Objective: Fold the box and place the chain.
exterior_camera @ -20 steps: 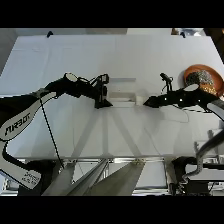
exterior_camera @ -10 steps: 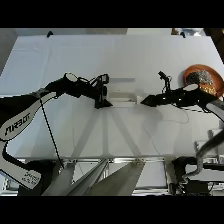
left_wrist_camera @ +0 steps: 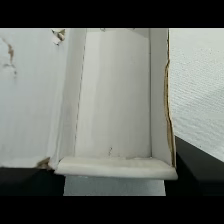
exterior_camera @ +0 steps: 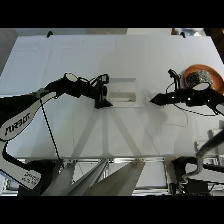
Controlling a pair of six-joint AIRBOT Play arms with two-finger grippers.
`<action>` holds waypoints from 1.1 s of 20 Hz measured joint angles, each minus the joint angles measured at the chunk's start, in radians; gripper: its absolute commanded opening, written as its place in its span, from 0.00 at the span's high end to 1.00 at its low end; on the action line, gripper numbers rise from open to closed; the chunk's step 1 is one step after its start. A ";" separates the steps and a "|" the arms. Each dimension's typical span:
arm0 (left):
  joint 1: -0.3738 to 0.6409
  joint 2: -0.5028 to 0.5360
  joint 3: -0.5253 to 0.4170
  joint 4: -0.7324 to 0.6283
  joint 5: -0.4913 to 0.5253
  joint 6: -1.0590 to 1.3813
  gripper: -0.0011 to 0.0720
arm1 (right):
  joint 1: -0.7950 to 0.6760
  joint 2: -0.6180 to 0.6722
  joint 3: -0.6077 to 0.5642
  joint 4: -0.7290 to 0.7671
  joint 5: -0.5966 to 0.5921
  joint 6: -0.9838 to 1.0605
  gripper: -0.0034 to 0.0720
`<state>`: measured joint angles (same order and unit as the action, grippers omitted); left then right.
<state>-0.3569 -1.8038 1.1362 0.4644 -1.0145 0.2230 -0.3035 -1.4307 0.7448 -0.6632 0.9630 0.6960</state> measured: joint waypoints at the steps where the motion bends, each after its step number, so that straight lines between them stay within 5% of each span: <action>1: 0.000 0.000 0.000 0.000 0.000 0.000 0.63 | 0.007 -0.014 0.000 0.002 -0.002 0.004 0.95; 22: 0.000 0.000 0.000 0.000 0.000 0.000 0.63 | 0.092 -0.069 0.000 0.224 0.037 -0.074 0.95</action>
<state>-0.3569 -1.8038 1.1362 0.4644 -1.0145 0.2230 -0.2119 -1.4998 0.7448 -0.4393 1.0000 0.6220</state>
